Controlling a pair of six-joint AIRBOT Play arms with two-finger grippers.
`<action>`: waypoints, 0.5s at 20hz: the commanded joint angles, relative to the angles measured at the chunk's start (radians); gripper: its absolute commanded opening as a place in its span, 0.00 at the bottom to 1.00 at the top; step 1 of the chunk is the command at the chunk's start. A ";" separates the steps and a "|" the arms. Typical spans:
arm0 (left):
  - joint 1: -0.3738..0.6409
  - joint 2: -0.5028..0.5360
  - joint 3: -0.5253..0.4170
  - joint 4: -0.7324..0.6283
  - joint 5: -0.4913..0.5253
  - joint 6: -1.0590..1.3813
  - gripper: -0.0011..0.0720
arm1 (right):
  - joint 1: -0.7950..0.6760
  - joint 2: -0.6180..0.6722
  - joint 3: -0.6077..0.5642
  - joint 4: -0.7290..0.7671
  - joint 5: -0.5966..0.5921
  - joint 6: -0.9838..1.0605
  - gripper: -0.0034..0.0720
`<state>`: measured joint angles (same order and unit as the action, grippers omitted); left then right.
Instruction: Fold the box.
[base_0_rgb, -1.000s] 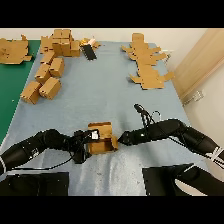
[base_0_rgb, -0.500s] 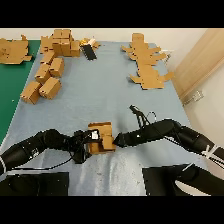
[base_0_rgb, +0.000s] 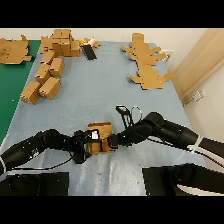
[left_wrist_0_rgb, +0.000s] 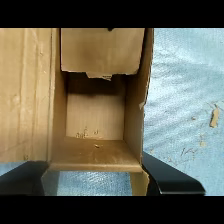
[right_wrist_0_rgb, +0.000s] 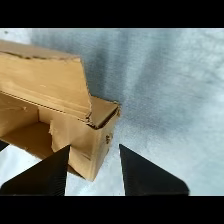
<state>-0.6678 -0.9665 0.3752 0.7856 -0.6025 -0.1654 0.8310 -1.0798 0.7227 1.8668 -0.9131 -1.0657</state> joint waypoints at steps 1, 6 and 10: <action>0.000 0.000 0.000 0.000 0.000 0.000 0.60 | 0.094 -0.074 0.106 -0.190 -0.108 0.253 0.69; 0.000 0.000 0.000 0.000 0.000 0.000 0.60 | 0.163 -0.214 0.243 -0.225 -0.215 0.371 0.69; 0.000 0.000 0.000 0.000 0.000 0.000 0.60 | 0.169 -0.325 0.329 -0.235 -0.343 0.385 0.69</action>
